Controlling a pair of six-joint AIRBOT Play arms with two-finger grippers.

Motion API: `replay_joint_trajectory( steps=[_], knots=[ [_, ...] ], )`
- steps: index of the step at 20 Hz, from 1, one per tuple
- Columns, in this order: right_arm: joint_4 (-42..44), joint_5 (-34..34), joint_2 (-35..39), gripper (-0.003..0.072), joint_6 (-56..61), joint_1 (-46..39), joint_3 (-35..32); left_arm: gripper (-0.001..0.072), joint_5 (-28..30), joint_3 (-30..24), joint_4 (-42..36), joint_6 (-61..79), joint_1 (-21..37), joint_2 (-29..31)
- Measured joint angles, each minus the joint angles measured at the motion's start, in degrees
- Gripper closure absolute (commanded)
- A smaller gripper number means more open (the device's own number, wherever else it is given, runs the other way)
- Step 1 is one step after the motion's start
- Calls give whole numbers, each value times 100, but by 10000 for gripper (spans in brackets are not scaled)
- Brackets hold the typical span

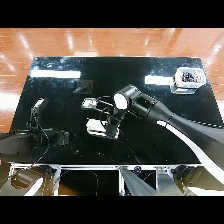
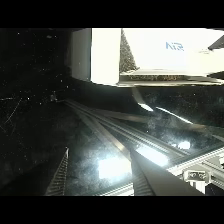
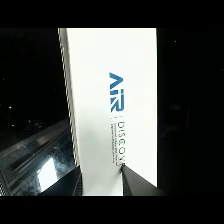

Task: Fold the box and place the chain.

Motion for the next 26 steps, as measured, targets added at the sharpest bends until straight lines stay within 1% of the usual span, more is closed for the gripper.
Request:
replay_joint_trajectory(
  steps=[13,26],
  knots=[
    [-2,267,0,413,-254,4,2,216,0,0,0,0,0,0],
    [-81,304,-72,411,-271,4,0,215,0,0,2,0,2,0]
  ],
)
